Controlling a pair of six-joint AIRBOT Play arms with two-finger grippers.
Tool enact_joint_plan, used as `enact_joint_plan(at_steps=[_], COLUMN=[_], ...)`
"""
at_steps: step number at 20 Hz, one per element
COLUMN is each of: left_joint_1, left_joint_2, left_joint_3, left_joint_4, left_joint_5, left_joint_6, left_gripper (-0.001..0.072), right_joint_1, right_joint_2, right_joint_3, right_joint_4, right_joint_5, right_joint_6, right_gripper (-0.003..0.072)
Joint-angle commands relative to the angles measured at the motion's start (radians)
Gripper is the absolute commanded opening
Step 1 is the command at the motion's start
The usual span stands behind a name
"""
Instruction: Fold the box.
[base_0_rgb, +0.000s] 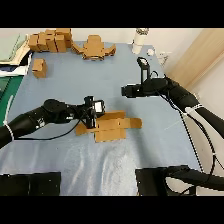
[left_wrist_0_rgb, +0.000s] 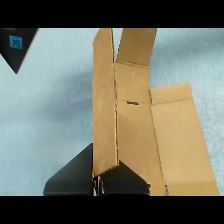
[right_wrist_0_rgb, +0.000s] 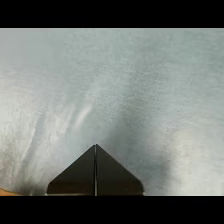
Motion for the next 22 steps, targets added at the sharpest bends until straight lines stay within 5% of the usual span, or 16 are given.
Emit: enact_joint_plan(at_steps=[1, 13, 18, 22], left_joint_1=[-0.067, -0.085, 0.064, 0.132], left_joint_2=[0.004, 0.006, 0.029, 0.022], left_joint_3=[-0.05, -0.136, -0.136, -0.137], left_joint_4=[-0.002, -0.159, -0.248, -0.174], left_joint_5=[0.093, 0.075, -0.145, -0.268], left_joint_6=[0.05, 0.074, 0.042, -0.065], left_gripper=[0.0006, 0.0006, 0.0007, 0.0008], right_joint_1=[0.0, 0.001, 0.0, 0.0], right_joint_2=[0.0, 0.0, 0.0, 0.0], right_joint_3=[0.001, 0.001, 0.001, 0.001], right_joint_4=[-0.006, -0.001, -0.002, -0.002], right_joint_5=[0.03, 0.032, 0.027, 0.029], right_joint_6=[0.003, 0.013, 0.014, 0.014], right_gripper=[0.0002, 0.0002, 0.0002, 0.0002])
